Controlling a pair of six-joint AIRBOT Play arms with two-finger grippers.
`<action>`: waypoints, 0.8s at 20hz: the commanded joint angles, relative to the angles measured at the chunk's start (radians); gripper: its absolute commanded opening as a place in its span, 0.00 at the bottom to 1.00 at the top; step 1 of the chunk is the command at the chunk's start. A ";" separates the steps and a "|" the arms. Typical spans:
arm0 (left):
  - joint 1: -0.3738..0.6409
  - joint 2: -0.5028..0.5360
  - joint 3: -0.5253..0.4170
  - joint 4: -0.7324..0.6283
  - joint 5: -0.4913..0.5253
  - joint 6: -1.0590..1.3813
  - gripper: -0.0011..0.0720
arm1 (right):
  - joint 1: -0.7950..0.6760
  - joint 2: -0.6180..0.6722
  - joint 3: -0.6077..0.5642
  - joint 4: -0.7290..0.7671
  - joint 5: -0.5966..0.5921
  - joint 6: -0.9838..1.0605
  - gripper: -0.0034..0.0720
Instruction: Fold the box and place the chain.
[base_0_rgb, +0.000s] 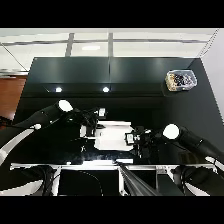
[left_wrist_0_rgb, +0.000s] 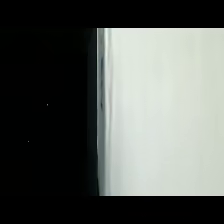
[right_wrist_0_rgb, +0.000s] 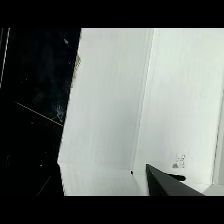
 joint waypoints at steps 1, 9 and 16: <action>0.000 0.000 0.000 0.001 0.001 -0.027 0.05 | 0.013 -0.019 0.000 0.035 -0.037 -0.021 0.86; -0.001 0.001 0.002 0.015 -0.012 -0.053 0.05 | 0.001 -0.019 0.002 0.156 -0.076 0.006 0.86; -0.001 0.001 0.002 0.015 -0.017 -0.053 0.05 | -0.157 0.045 0.061 0.146 -0.031 0.009 0.86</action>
